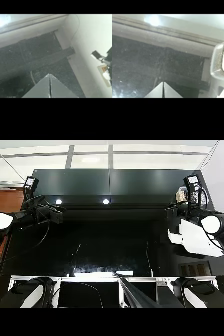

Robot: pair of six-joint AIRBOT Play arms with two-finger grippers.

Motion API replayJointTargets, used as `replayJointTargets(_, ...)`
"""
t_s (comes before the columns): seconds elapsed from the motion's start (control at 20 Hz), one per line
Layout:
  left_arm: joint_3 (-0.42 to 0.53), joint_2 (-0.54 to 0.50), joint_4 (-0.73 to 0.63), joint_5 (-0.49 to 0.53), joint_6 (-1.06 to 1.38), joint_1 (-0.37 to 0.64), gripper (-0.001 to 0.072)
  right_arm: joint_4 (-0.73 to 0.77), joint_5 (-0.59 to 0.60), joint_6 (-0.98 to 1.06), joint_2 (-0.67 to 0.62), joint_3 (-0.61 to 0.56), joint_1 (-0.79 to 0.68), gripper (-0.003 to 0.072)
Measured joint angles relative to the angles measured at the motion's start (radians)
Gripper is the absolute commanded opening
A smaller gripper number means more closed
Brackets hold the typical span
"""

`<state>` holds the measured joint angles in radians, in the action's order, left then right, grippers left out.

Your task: Fold the box and place the chain.

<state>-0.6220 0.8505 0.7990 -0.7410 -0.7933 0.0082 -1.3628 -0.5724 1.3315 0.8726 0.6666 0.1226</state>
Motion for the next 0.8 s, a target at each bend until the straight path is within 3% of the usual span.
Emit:
replayJointTargets(0.55,0.001,0.000,-0.001,0.000,0.000,0.000,0.0028,0.000,0.005,0.000,0.000,0.000,0.000,0.0009)
replayJointTargets(0.8,0.001,0.003,-0.001,0.014,0.000,0.000,0.0029,-0.087,0.113,0.099,0.003,0.013,-0.099,0.0019)
